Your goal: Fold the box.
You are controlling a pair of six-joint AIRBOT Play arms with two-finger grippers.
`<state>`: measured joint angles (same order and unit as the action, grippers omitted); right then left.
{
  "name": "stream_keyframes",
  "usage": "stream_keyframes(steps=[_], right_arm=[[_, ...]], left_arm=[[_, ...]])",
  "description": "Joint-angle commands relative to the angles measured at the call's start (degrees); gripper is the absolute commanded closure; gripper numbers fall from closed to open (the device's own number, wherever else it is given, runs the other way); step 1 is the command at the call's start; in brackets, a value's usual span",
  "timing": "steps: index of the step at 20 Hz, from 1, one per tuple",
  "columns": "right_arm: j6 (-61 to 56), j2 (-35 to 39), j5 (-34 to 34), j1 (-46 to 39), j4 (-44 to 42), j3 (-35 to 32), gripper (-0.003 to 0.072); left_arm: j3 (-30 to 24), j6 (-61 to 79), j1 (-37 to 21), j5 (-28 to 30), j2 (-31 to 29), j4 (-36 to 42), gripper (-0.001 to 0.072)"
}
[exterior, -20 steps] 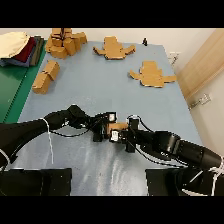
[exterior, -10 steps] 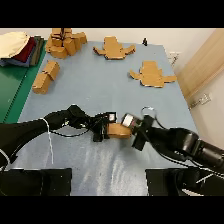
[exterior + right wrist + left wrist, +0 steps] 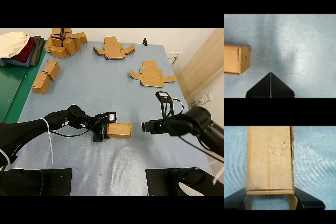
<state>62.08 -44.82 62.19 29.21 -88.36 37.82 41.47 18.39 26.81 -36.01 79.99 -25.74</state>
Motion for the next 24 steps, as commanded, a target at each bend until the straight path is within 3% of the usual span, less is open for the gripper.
stream_keyframes(steps=[1, 5, 8, 13, 15, 17, 20, 22, 24], right_arm=[[-1.62, -6.34, -0.37, -5.09, -6.99, 4.42, 0.0680], [-1.70, -11.19, -7.65, -5.05, -7.08, 5.14, 0.0679], [-2.73, -12.90, -9.14, -5.05, -7.06, 5.14, 0.0680], [-2.71, -13.44, -9.14, -5.05, -6.91, 5.14, 0.0680], [-2.71, -13.44, -9.16, -5.05, -6.58, 5.14, 0.0680], [-2.69, -13.44, -9.22, -5.05, -6.45, 5.14, 0.0680], [-2.67, -13.44, -9.29, -5.05, -5.53, 5.14, 0.0680], [-2.64, -13.44, -9.31, -5.05, -4.42, 5.14, 0.0680], [-2.64, -13.44, -9.33, -5.05, -4.00, 5.14, 0.0681]], left_arm=[[0.02, 0.00, 0.00, 0.02, 0.02, 0.02, 0.0186], [0.02, -0.04, 0.00, 0.02, 0.02, 0.02, 0.0186], [0.02, -3.74, -0.55, 0.52, -0.81, -0.04, 0.0186], [0.00, -15.63, -8.28, 6.38, -9.73, -3.48, 0.0186], [0.00, -23.39, -14.95, 9.18, -13.66, -8.94, 0.0186], [0.00, -33.83, -23.04, 8.39, -16.11, -17.51, 0.0186], [0.00, -46.51, -37.18, 1.25, -17.25, -30.56, 0.0186], [-0.02, -50.12, -46.25, -4.55, -17.22, -33.20, 0.0186], [-0.02, -51.43, -53.77, -6.03, -17.25, -33.05, 0.0186]])
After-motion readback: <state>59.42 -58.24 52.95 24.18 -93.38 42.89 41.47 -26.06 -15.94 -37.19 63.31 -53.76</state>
